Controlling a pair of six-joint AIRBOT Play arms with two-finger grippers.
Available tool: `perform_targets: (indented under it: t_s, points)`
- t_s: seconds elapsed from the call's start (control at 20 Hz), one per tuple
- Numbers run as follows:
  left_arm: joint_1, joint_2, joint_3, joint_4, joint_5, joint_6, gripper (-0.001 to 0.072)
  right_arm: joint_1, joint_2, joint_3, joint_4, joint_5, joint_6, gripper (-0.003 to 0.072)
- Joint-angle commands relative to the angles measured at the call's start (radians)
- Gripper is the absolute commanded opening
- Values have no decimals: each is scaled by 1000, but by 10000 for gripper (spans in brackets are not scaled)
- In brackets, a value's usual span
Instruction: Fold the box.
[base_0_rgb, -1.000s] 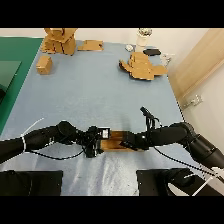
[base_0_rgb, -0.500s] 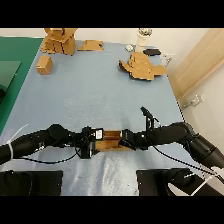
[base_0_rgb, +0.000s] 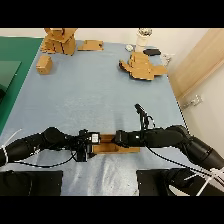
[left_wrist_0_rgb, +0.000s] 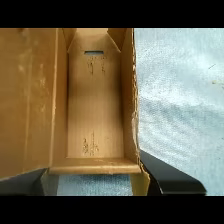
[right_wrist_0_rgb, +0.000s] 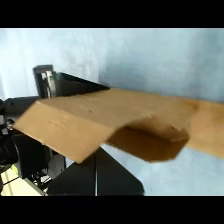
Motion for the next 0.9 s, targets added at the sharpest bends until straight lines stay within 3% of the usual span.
perform_targets:
  t_s: [0.0, 0.25, 0.5, 0.85]
  points:
    - [0, 2, -2, 18, -6, 3, 540, 25, -43, 0, -56, 140, -55, 2]
    - [0, 2, -2, 17, -7, 3, 540, 25, -178, 0, -177, 258, -56, 1]
    - [0, 2, -2, 16, -12, 3, 541, 26, -300, 0, -261, 291, -72, 1]
    - [0, 2, -2, 16, -12, 2, 540, 32, -326, 0, -262, 290, -127, 1]
